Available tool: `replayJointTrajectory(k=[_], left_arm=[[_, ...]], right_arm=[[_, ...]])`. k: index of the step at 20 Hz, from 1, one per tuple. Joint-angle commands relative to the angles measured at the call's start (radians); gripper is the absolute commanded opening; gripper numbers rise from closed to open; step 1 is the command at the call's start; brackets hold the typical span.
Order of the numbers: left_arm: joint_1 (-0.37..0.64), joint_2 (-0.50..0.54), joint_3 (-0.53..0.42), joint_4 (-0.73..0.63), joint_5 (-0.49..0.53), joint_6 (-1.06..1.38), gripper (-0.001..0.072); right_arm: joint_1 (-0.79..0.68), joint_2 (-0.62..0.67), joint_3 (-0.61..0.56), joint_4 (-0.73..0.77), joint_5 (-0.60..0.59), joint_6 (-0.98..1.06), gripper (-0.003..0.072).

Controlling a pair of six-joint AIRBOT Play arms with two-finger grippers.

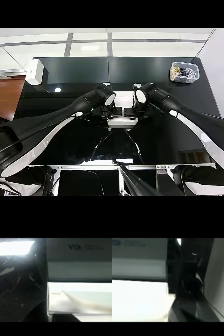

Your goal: Fold the box and place the chain.

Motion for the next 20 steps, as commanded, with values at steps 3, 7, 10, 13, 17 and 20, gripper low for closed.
replayJointTrajectory(k=[3,7,10,13,17,20], left_arm=[[0.001,0.0,0.0,0.001,0.0,-0.002,0.0026],[0.001,0.0,0.0,0.001,0.0,-0.002,0.0026],[0.001,0.0,0.0,0.001,0.0,-0.002,0.0026],[0.001,0.0,0.0,0.001,0.0,-0.002,0.0026],[0.001,0.0,0.0,0.001,0.004,-0.002,0.0026],[0.001,0.0,0.0,0.0,0.003,-0.002,0.0027]], right_arm=[[-0.012,0.094,0.063,-0.042,0.091,-0.131,0.0446],[-0.077,0.307,0.085,-0.263,0.14,-0.24,0.0446],[-0.173,0.381,0.084,-0.612,0.03,-0.274,0.0446],[-0.351,0.369,0.054,-0.592,-0.211,-0.239,0.0712],[-0.563,0.246,0.027,-0.451,-0.36,-0.095,0.0704],[-0.683,0.074,0.142,-0.302,-0.351,-0.034,0.0704]])
